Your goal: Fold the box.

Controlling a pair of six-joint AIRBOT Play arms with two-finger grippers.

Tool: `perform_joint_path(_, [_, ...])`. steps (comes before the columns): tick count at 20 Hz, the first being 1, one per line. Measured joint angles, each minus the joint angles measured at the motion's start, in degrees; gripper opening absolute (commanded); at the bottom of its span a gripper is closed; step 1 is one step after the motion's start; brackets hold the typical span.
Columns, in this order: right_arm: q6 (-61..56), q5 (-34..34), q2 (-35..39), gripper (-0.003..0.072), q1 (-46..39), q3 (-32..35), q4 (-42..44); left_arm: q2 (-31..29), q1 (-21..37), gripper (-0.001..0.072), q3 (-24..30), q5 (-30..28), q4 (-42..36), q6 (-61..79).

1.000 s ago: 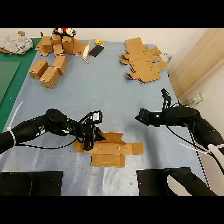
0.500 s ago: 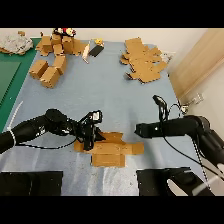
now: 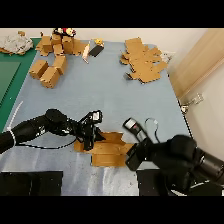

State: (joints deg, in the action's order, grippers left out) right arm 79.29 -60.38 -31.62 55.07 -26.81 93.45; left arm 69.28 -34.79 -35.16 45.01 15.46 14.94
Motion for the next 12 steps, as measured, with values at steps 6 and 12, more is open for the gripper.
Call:
perform_joint_path(6, [-10.49, 6.16, -0.2, 0.042, 24.68, 6.03, -17.53, 0.0, 0.0, 0.0011, 0.0, 0.0, 0.0, 0.02])
perform_joint_path(12, [-12.63, 11.63, -7.04, 0.0504, 31.67, 7.39, -24.04, 0.0, 0.0, 0.0011, 0.0, 0.0, 0.0, 0.0])
